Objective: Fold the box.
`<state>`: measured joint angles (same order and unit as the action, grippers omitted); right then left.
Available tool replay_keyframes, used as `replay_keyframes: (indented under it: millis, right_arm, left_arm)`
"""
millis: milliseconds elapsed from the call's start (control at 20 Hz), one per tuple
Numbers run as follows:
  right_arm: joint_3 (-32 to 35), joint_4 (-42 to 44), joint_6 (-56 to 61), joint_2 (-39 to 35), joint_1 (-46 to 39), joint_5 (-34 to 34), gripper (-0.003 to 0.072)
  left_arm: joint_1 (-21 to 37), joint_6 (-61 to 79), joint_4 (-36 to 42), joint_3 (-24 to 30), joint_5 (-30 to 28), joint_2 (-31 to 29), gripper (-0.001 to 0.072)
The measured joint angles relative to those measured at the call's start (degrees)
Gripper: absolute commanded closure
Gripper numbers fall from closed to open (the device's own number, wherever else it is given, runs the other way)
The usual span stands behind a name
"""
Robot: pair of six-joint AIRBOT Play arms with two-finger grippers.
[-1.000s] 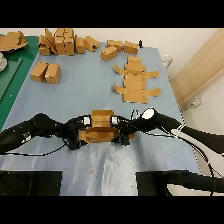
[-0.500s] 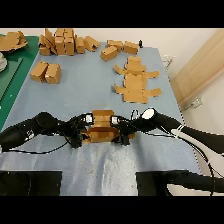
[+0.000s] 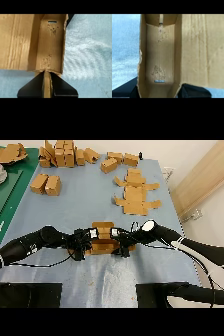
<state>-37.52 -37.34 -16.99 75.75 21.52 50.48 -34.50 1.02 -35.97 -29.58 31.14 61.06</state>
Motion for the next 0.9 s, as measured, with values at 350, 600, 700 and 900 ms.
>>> replay_keyframes:
  millis: [350,600,700,900]
  right_arm:
    - [0.0,0.0,0.0,0.0,0.0,0.0,0.0165]
    - [0.0,0.0,0.0,0.0,0.0,0.0,0.0166]
    - [0.0,0.0,0.0,0.0,0.0,0.0,0.0166]
    - [0.0,0.0,0.0,0.0,0.0,0.0,0.0166]
  left_arm:
    - [-0.5,0.0,0.1,0.0,-2.2,0.1,0.0385]
    - [-0.5,-0.2,2.1,0.0,-2.2,0.1,0.0385]
    - [-0.5,-0.4,3.0,0.0,-2.2,0.2,0.0387]
    - [-0.5,-0.4,4.3,0.0,-2.1,0.9,0.0666]
